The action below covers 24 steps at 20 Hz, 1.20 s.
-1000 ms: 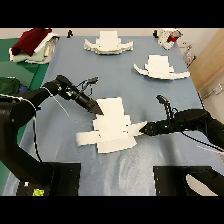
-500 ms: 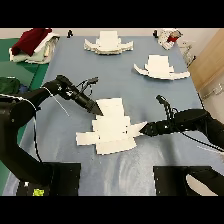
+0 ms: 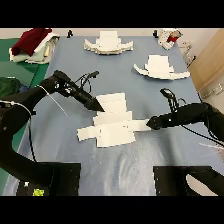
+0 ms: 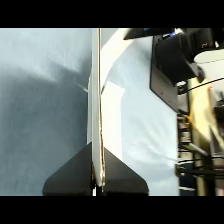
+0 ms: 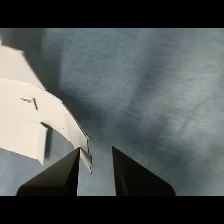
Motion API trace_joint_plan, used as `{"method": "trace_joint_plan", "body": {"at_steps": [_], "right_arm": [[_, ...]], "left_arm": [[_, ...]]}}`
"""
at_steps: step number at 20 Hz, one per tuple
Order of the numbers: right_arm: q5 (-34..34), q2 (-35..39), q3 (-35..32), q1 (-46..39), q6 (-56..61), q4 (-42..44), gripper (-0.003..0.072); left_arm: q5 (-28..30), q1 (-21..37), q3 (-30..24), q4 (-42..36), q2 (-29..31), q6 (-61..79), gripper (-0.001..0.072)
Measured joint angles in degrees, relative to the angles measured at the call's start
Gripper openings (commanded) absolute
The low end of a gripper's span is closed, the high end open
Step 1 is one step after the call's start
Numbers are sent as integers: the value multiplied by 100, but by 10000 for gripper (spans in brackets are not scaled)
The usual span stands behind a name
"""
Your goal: Fold the box.
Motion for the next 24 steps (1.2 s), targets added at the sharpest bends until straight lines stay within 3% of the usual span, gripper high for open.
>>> {"method": "trace_joint_plan", "body": {"at_steps": [4, 8, 17, 21, 24], "right_arm": [[205, 0, 210, 0, 935, -907, 317], [479, 0, 409, 0, 1495, -1180, 317], [905, 2, 557, 0, 1825, -916, 301], [949, 0, 560, 0, 1849, -876, 301], [957, 2, 560, 0, 1851, -833, 301]], "left_arm": [[420, -267, -229, 17, 549, 647, 8], [1145, -562, -903, 28, 1152, 1259, 8], [3661, -1663, -3084, -358, 3071, 2629, 9], [4629, -2319, -3670, -461, 3550, 2822, 10], [5014, -2682, -3882, -492, 3672, 2859, 13]]}}
